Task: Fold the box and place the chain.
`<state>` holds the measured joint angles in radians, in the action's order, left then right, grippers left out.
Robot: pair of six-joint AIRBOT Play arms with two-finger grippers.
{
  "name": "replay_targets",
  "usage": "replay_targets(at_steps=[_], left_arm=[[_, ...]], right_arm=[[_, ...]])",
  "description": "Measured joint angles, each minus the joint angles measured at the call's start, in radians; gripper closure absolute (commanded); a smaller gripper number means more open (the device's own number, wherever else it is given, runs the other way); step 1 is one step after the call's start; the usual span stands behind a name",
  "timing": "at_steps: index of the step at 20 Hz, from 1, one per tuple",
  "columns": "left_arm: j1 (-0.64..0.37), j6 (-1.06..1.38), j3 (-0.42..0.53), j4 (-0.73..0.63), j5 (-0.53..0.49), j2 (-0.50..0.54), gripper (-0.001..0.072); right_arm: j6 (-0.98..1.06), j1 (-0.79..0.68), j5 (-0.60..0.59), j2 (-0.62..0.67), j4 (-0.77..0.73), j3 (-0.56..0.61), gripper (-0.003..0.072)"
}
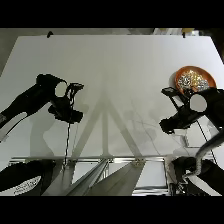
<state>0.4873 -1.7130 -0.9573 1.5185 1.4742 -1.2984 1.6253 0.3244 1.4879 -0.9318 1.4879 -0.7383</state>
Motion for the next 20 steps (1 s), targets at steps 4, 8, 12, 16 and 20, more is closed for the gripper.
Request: replay_targets(at_steps=[4, 8, 12, 16, 20], left_arm=[[0.0, 0.0, 0.0, 0.0, 0.0, 0.0, 0.0436], [0.0, 0.0, 0.0, 0.0, 0.0, 0.0, 0.0436], [0.0, 0.0, 0.0, 0.0, 0.0, 0.0, 0.0436], [0.0, 0.0, 0.0, 0.0, 0.0, 0.0, 0.0436], [0.0, 0.0, 0.0, 0.0, 0.0, 0.0, 0.0436]], right_arm=[[0.0, 0.0, 0.0, 0.0, 0.0, 0.0, 0.0225], [-0.06, 0.0, -0.002, 0.0, 0.003, 0.0, 0.0225], [-0.105, 0.0, -0.005, 0.0, 0.006, 0.0, 0.0223], [-0.115, 0.0, -0.066, 0.0, 0.002, 0.0, 0.0224], [-0.111, 0.0, -0.117, 0.0, -0.033, 0.0, 0.0234]])
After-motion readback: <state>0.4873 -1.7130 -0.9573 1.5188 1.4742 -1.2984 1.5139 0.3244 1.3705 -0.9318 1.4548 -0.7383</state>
